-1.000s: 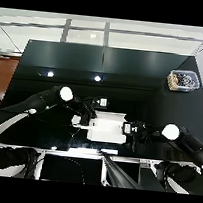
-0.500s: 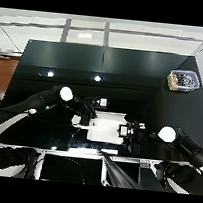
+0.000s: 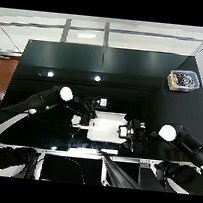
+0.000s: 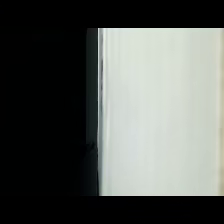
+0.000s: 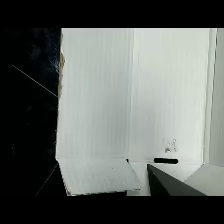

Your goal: Fold the box and place the chain.

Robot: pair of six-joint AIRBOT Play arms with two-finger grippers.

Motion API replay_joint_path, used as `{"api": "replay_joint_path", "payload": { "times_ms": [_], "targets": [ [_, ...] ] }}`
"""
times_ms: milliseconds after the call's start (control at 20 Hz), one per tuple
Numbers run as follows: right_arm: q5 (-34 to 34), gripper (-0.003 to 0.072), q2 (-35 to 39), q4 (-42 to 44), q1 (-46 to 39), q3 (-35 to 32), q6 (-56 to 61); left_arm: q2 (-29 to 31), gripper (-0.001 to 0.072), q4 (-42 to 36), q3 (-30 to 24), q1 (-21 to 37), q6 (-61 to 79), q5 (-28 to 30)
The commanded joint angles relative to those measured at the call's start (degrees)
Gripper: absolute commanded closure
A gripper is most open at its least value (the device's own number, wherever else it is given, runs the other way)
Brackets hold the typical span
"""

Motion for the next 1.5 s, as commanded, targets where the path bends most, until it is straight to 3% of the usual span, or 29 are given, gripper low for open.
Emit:
{"api": "replay_joint_path", "payload": {
  "times_ms": [0,200,500,1000,1450],
  "targets": [
    [2.4,0.0068,-0.3,1.5,0.2,0.5,-0.1,0.0,0.0682,0.0,0.0,0.0,0.0,0.0],
    [1.2,0.0068,-1.5,1.9,2.3,0.5,-0.1,0.0,0.0682,0.0,0.0,0.0,0.0,0.0],
    [-7.3,0.0068,-4.9,1.8,2.8,0.7,0.0,0.0,0.0682,0.0,0.0,0.0,0.0,-0.1],
    [-2.2,0.0068,-2.1,-0.5,-1.1,6.2,3.4,0.0,0.0682,0.0,0.0,0.0,0.0,-1.3],
    [-7.5,0.0069,-2.1,-0.6,-1.9,6.8,8.8,0.0,0.0683,0.0,0.0,0.0,0.0,-1.3]
  ]
}}
